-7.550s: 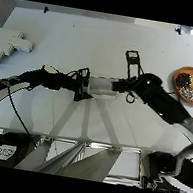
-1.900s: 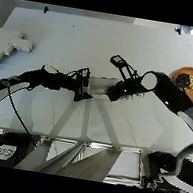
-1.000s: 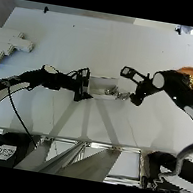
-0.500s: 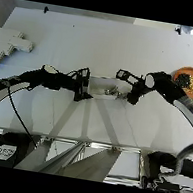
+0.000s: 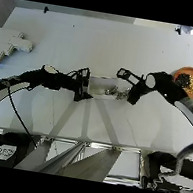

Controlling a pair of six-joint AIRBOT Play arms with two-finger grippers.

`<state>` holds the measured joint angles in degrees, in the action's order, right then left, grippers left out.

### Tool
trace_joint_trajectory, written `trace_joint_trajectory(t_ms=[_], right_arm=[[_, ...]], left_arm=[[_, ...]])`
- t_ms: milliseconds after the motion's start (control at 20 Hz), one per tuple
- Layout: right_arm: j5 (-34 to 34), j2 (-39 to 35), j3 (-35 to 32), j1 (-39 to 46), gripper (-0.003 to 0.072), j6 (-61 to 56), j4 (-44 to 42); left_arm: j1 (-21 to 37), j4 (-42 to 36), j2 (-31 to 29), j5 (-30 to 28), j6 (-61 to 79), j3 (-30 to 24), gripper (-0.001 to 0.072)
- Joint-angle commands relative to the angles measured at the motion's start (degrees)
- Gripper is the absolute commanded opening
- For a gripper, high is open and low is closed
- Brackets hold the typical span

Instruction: Fold the box and place the chain.

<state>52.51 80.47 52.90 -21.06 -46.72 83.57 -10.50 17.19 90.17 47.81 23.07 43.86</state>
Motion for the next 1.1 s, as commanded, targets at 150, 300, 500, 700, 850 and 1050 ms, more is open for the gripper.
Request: trace_joint_trajectory(t_ms=[150, 300, 500, 700, 850, 1050], right_arm=[[-1.3, -7.6, 0.1, -2.3, 0.0012, -1.4, -9.7], [-3.5, -9.0, 0.4, -6.0, 0.0011, -1.2, -13.1], [-8.7, -9.2, 0.4, -11.4, 0.0009, -1.2, -17.6], [-13.6, -9.2, 0.4, -15.9, 0.0009, -1.2, -19.5], [-18.1, -9.1, 0.4, -18.0, 0.0008, -1.2, -19.6], [-23.2, -8.6, 0.4, -19.6, 0.0008, -1.3, -20.1]], left_arm=[[0.0, 0.0, 0.0, 0.0, 0.0, 0.0, 0.0374], [0.0, 0.0, 0.0, 0.0, 0.0, 0.0, 0.0374], [0.0, 0.0, 0.0, 0.0, 0.0, 0.0, 0.0374], [0.0, 0.0, 0.0, 0.0, 0.0, 0.0, 0.0374], [0.0, 0.0, 0.0, 0.0, 0.0, 0.0, 0.0374], [0.0, 0.0, 0.0, 0.0, 0.0, 0.0, 0.0374]])
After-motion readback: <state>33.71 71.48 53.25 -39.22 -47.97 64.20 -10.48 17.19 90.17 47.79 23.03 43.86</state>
